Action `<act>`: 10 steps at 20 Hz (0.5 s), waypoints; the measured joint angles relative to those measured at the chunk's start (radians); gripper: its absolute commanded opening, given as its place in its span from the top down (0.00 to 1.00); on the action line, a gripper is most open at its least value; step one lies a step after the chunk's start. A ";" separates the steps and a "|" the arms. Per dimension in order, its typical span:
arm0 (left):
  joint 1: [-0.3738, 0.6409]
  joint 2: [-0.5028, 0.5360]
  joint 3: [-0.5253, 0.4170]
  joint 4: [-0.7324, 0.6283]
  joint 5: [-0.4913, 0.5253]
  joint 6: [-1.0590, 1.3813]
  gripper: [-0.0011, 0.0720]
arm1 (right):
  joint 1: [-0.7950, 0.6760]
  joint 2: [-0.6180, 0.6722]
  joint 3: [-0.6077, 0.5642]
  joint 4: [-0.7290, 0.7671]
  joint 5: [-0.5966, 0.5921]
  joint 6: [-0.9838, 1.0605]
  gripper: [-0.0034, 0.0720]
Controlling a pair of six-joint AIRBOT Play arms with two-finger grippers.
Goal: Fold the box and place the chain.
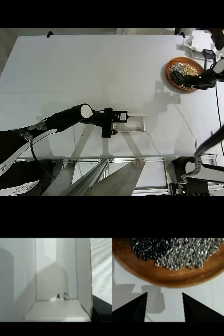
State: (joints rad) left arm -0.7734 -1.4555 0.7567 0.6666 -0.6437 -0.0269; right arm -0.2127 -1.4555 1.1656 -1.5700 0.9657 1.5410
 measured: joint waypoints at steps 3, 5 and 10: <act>0.000 0.000 0.000 0.000 0.000 0.000 0.55 | 0.003 -0.133 0.098 0.004 -0.022 -0.016 0.34; 0.000 0.000 0.000 0.000 0.000 0.000 0.55 | 0.012 -0.189 0.134 0.006 -0.047 -0.020 0.38; 0.000 0.000 0.000 0.000 0.000 0.000 0.55 | 0.023 -0.253 0.165 0.006 -0.088 -0.023 0.55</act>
State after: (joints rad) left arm -0.7731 -1.4555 0.7567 0.6666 -0.6437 -0.0269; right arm -0.1894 -1.7088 1.3304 -1.5639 0.8776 1.5185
